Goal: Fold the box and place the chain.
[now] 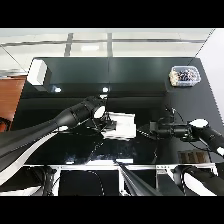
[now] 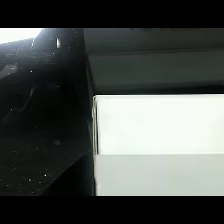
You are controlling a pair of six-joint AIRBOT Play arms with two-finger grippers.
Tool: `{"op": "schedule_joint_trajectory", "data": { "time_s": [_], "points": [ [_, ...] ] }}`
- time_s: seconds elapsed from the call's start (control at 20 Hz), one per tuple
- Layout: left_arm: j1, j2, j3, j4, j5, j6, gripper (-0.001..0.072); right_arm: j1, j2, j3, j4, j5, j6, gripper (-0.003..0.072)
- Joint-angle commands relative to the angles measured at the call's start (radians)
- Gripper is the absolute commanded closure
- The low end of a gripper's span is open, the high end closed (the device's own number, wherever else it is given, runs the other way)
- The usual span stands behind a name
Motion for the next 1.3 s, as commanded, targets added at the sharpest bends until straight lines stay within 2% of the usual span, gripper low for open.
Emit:
{"op": "schedule_joint_trajectory", "data": {
  "time_s": [0.0,0.1,0.15,0.2,0.25,0.45,0.65,0.7,1.05,1.25],
  "points": [
    [0.000,0.000,0.000,0.000,0.003,0.000,0.0680,0.060,0.000,0.045,0.021,-0.002,-0.005,0.0082],
    [0.000,0.000,0.000,0.000,0.003,0.000,0.0680,0.112,0.000,0.086,0.015,-0.038,0.045,0.0083],
    [0.000,0.000,0.000,0.000,0.003,0.000,0.0680,0.142,0.000,0.106,0.004,-0.062,0.079,0.0108],
    [0.000,0.000,0.000,0.000,0.003,0.000,0.0680,0.169,0.000,0.125,-0.018,-0.077,0.107,0.0184],
    [0.000,0.000,0.000,0.000,0.003,0.000,0.0680,0.194,0.000,0.142,-0.043,-0.084,0.149,0.0208],
    [0.000,0.000,0.000,0.000,0.003,0.000,0.0680,0.259,0.000,0.192,-0.221,-0.087,0.353,0.0208],
    [0.000,0.000,0.000,0.000,0.003,0.000,0.0680,0.298,0.000,0.218,-0.255,-0.113,0.407,0.0213],
    [0.000,0.000,0.000,0.000,0.003,0.000,0.0681,0.309,0.000,0.218,-0.256,-0.121,0.407,0.0351],
    [0.000,0.000,0.000,0.000,0.003,0.000,0.0680,0.359,0.000,0.222,-0.325,-0.138,0.458,0.0358],
    [0.000,0.000,0.000,0.000,0.003,0.000,0.0680,0.359,0.000,0.269,-0.371,-0.112,0.465,0.0379]
  ]
}}
